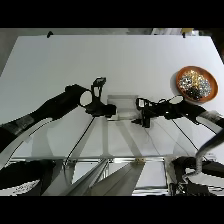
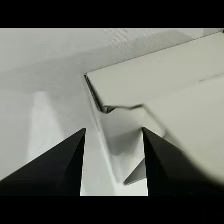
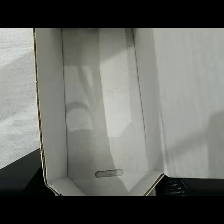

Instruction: Fold the box and place the chain.

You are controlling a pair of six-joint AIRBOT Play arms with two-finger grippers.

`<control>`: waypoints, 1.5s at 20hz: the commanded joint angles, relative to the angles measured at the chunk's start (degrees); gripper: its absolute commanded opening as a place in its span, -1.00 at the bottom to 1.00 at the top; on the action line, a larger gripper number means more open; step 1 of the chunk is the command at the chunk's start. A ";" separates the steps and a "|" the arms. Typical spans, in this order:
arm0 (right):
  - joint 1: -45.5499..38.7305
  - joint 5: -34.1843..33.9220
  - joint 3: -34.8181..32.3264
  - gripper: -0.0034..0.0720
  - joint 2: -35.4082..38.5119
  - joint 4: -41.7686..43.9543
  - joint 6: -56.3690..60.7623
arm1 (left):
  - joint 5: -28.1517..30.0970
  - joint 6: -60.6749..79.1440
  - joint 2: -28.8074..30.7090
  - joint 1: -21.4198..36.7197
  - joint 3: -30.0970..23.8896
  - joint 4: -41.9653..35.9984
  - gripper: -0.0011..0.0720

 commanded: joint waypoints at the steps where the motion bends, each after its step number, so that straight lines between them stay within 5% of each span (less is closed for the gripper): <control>1: 0.02 0.00 0.02 0.14 0.04 0.00 0.00 | -6.01 -6.14 -4.74 -2.14 5.75 3.30 0.08; 6: 0.02 0.00 0.02 0.14 0.04 0.00 0.00 | -16.06 -18.21 -10.34 -3.91 13.31 8.76 -0.07; 19: 0.02 0.00 0.02 0.14 0.04 -0.02 0.00 | -17.07 -25.57 -13.29 -5.99 14.16 11.32 -0.24; 21: 0.02 0.00 0.02 0.14 0.04 -0.02 0.00 | -16.83 -22.14 -13.42 -5.95 14.58 11.43 -0.55; 30: 0.02 0.00 0.02 0.14 0.04 -0.02 0.00 | -19.43 -17.94 -16.98 -6.05 18.47 12.20 -0.56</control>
